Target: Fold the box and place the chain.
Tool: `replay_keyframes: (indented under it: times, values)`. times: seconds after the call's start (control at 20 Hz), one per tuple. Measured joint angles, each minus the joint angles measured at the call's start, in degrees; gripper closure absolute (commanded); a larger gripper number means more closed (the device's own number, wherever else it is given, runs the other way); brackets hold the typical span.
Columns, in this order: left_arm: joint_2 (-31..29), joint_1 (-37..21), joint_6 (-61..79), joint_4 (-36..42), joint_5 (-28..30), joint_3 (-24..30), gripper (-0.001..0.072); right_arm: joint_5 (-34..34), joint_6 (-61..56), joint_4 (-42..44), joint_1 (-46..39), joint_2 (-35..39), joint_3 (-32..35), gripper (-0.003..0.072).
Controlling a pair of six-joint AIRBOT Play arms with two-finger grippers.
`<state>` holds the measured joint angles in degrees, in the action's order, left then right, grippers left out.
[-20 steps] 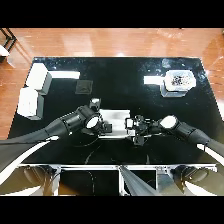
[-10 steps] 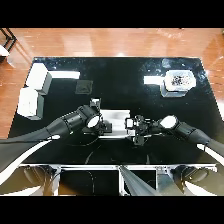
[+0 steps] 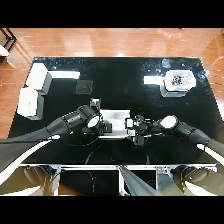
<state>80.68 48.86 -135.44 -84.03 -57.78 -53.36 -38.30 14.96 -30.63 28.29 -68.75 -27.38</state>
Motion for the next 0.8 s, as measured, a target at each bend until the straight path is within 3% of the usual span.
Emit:
replay_keyframes:
  times: [0.1,0.15,0.2,0.25,0.3,0.6,0.65,0.7,0.75,0.8]
  values:
    - [0.0,0.0,0.1,0.2,0.1,-0.1,0.0431,0.0,0.0,0.0,0.0,0.0,0.0,0.0321]
    - [0.1,0.0,0.1,0.5,0.5,-0.3,0.0426,0.0,0.0,0.0,0.0,0.0,0.0,0.0321]
    - [0.1,0.0,0.1,0.5,0.3,-0.6,0.0334,0.0,0.0,0.0,0.0,0.0,0.0,0.0321]
    - [0.1,0.0,0.1,0.5,0.3,-0.9,0.0175,0.0,0.0,0.0,0.0,0.0,0.0,0.0321]
    - [0.0,0.0,0.1,0.6,0.5,-1.2,0.0103,0.0,0.0,0.0,0.0,0.0,0.0,0.0321]
    - [0.0,0.0,0.0,0.2,-1.0,-2.1,0.0107,0.0,0.0,0.0,0.0,0.0,0.0,0.0321]
    - [0.0,0.0,-0.2,0.0,-1.1,-2.1,0.0144,0.0,0.0,0.0,0.0,0.0,0.0,0.0321]
    - [0.0,0.0,-0.6,-0.2,-1.1,-2.1,0.0265,0.0,0.0,0.0,0.0,0.0,0.0,0.0321]
    - [0.2,0.0,-0.9,-0.3,-1.2,-2.1,0.0331,0.0,0.0,0.0,0.0,0.0,0.0,0.0321]
    - [0.3,0.0,-1.0,-0.4,-1.2,-2.1,0.0352,0.0,0.0,0.0,0.0,0.0,0.0,0.0321]
